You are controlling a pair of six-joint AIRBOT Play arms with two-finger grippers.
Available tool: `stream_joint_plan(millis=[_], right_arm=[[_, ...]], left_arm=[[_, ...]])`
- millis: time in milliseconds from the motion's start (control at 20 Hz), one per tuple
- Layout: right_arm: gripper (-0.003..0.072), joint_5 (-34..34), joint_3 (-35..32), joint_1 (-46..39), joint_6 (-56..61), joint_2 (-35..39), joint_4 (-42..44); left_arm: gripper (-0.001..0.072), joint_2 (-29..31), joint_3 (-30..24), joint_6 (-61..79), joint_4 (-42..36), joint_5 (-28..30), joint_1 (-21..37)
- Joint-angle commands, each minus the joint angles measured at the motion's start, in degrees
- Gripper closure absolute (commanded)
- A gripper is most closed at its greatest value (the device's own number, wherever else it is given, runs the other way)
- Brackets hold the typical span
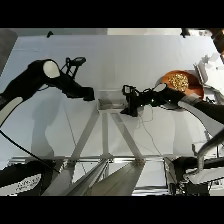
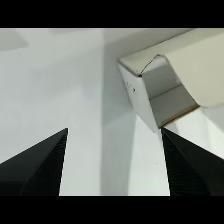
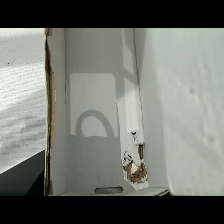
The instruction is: Fold the box and place the chain.
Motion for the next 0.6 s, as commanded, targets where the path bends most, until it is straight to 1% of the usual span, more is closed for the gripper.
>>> stream_joint_plan(millis=[0,100,150,200,300,350,450,550], right_arm=[[0.0356,0.02,0.0,0.04,-0.02,-0.02,0.0],[0.0356,0.0,0.0,0.04,-0.02,-0.02,0.0],[0.0356,0.02,0.0,0.04,-0.02,-0.02,0.0],[0.0356,0.0,0.0,0.04,-0.02,-0.02,-0.02],[0.0356,0.0,0.0,0.04,-0.02,-0.02,0.0],[0.0356,0.0,0.0,0.04,-0.02,-0.02,0.0],[0.0356,0.0,0.0,0.04,-0.02,-0.02,0.0],[0.0356,0.0,0.0,0.04,-0.02,-0.02,0.0]], left_arm=[[0.0074,0.44,-1.77,28.7,-8.07,1.27,4.57],[0.0072,0.44,-5.29,49.16,-8.72,4.87,4.7],[0.0067,0.44,-7.3,57.64,-10.23,6.73,4.68],[0.0063,0.42,-9.64,66.66,-12.85,8.52,4.7],[0.0006,0.42,-13.84,84.15,-19.5,10.23,4.96],[0.0005,0.37,-15.76,92.87,-24.02,10.29,5.16],[0.0006,-0.13,-18.05,101.24,-29.92,11.19,5.18],[0.0005,-2.12,-18.16,102.66,-33.35,12.2,5.18]])
